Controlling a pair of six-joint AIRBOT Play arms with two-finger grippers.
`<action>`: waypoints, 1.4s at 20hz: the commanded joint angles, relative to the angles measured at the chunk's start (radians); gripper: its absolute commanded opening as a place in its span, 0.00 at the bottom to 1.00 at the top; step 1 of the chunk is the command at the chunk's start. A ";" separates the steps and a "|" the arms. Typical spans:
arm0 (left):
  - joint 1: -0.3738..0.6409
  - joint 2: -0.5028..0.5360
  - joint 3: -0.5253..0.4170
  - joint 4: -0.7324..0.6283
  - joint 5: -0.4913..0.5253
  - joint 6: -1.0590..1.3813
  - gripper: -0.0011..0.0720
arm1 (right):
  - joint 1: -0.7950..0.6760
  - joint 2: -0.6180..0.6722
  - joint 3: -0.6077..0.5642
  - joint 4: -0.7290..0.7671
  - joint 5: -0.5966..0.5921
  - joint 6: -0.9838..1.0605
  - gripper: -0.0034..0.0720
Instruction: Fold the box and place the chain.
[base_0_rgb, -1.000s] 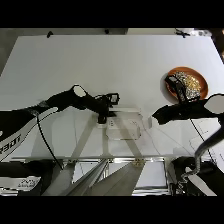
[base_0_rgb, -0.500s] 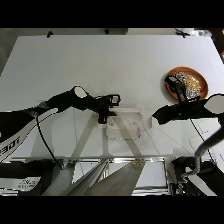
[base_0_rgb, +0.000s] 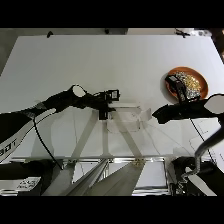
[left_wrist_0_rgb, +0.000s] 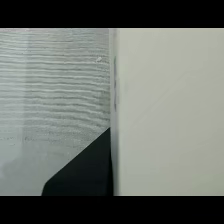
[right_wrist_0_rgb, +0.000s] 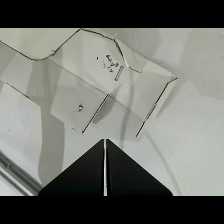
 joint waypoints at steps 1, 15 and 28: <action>0.000 0.002 0.001 -0.007 -0.001 -0.031 0.02 | -0.001 0.001 0.000 0.000 -0.002 0.000 0.06; 0.000 -0.031 0.001 -0.006 -0.023 -0.048 0.02 | -0.001 0.001 0.000 -0.007 -0.005 0.000 0.06; -0.002 -0.031 0.001 -0.006 -0.024 -0.046 0.03 | -0.001 0.001 0.000 -0.006 -0.022 0.000 0.06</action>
